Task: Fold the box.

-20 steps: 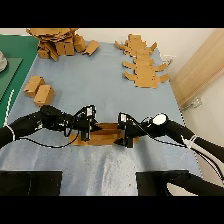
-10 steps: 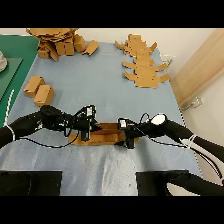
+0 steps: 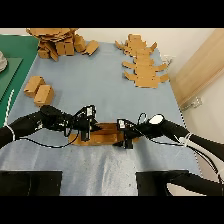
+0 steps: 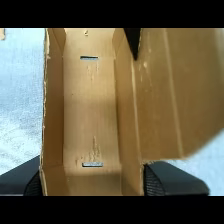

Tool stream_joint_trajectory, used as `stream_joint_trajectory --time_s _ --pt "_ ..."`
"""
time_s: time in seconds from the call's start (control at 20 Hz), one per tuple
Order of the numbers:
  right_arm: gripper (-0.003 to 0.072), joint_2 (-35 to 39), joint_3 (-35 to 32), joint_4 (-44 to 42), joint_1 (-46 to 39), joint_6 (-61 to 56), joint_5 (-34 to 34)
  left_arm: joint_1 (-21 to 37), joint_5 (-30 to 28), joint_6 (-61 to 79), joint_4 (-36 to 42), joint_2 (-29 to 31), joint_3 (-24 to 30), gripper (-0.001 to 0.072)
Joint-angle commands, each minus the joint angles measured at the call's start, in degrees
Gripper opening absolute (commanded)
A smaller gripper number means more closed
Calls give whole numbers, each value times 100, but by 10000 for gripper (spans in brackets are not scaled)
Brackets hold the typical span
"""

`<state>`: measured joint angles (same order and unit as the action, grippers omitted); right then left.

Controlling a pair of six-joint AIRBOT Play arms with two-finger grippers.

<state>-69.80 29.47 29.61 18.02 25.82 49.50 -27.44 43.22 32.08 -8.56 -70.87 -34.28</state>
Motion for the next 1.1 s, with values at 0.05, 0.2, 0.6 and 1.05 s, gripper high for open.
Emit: stream_joint_trajectory --time_s 0.05,0.2,0.6,1.05 --pt "713 -15 -4 13 28 17 -44 0 -2 2 -2 -2 -7 16" --pt "701 -15 -4 15 28 17 -50 0 -2 2 -2 -2 -7 16" --pt "612 -103 -4 17 31 -7 -48 0 0 2 0 -2 -7 16" --pt "575 -103 -4 17 31 -52 -46 0 -2 2 -2 -2 -7 16"
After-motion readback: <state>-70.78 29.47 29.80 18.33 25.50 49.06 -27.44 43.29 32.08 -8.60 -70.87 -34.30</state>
